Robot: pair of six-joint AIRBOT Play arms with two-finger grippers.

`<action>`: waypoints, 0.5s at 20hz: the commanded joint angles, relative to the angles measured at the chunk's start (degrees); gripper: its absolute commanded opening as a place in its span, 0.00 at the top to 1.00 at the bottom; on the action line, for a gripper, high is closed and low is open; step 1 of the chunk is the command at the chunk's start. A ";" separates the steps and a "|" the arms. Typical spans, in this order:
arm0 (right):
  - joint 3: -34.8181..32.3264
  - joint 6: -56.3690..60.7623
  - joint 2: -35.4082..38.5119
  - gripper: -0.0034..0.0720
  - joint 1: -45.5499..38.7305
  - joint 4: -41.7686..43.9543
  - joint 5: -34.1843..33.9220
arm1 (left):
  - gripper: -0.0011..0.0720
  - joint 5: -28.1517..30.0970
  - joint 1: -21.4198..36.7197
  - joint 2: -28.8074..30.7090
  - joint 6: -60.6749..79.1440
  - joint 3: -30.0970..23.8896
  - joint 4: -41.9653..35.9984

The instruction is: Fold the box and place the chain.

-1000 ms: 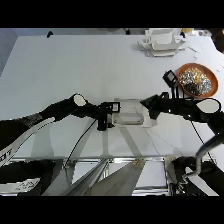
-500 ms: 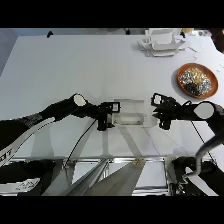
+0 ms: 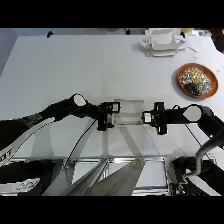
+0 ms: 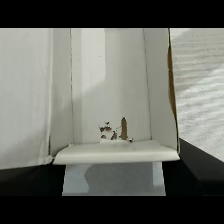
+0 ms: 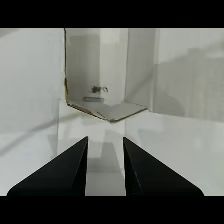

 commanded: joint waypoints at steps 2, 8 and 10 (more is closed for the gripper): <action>-0.63 -1.81 -2.01 0.67 0.39 2.95 -1.11 | 0.64 0.00 0.04 0.04 0.04 -0.02 0.00; -0.63 -3.48 -5.05 0.81 0.39 10.86 -2.89 | 0.64 0.00 0.04 0.04 0.04 -0.02 0.00; -0.63 -6.36 -5.53 0.81 0.39 14.80 -3.39 | 0.64 0.00 0.04 0.04 0.04 0.00 0.00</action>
